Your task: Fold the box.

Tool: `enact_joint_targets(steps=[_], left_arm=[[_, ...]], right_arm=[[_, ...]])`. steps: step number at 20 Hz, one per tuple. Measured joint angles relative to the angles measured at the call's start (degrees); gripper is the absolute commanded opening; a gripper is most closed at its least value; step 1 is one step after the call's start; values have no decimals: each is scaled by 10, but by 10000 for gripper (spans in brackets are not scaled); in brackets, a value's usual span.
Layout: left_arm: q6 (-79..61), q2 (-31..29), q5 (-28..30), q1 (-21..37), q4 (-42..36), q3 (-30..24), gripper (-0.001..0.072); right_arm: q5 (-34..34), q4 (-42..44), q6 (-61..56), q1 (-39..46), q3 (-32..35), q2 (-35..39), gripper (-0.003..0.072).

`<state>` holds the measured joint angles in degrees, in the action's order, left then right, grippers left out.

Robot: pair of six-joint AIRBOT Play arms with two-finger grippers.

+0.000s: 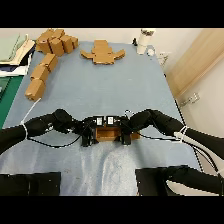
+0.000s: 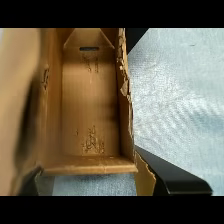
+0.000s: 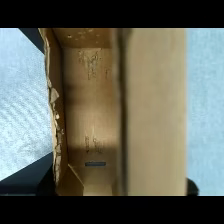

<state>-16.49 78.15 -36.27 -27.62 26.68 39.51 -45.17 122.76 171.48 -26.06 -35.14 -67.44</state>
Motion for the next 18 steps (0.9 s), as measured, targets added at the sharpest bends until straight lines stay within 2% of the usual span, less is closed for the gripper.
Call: enact_joint_targets(steps=[1, 18], left_arm=[[0, 1, 2, -1, 0, 0, 471], [0, 2, 2, -2, -1, 0, 470]], right_arm=[[0, 0, 0, 0, 0, 0, 519], [0, 0, 0, 0, 0, 0, 519]])
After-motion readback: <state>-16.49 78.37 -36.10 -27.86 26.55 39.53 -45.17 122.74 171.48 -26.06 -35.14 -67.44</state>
